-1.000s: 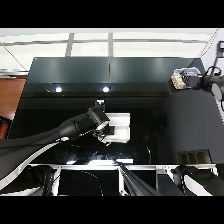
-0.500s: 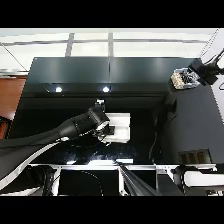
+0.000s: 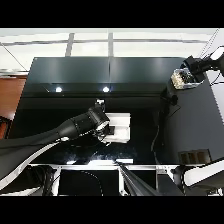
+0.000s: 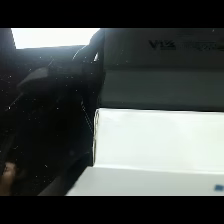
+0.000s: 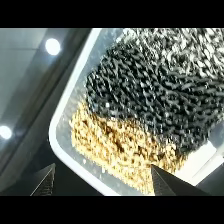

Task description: Fold the box and place the chain.

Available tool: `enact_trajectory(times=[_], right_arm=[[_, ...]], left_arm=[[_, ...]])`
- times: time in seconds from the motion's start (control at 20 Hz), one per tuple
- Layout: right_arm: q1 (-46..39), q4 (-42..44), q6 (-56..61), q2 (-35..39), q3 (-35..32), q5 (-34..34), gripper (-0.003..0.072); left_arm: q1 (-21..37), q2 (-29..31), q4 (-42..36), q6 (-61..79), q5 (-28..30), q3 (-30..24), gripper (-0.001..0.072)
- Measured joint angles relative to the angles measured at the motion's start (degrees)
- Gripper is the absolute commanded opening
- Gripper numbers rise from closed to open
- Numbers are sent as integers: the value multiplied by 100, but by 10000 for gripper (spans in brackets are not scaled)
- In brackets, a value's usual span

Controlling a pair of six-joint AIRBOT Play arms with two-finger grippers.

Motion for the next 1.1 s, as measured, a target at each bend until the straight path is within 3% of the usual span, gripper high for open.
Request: enact_trajectory(times=[0.1,0.2,0.4,0.6,1.1], right_arm=[[-33,33,59,-83,59,0,720],[-57,50,92,-155,92,9,616],[-83,109,111,-275,116,46,616],[-90,120,114,-374,127,28,548],[-70,190,0,-614,131,-66,548]], left_arm=[[0,0,0,0,0,0,24],[0,0,0,0,-2,0,24],[0,0,0,0,-4,0,24],[0,0,-2,0,-7,0,24],[0,0,-13,0,-9,0,24]])
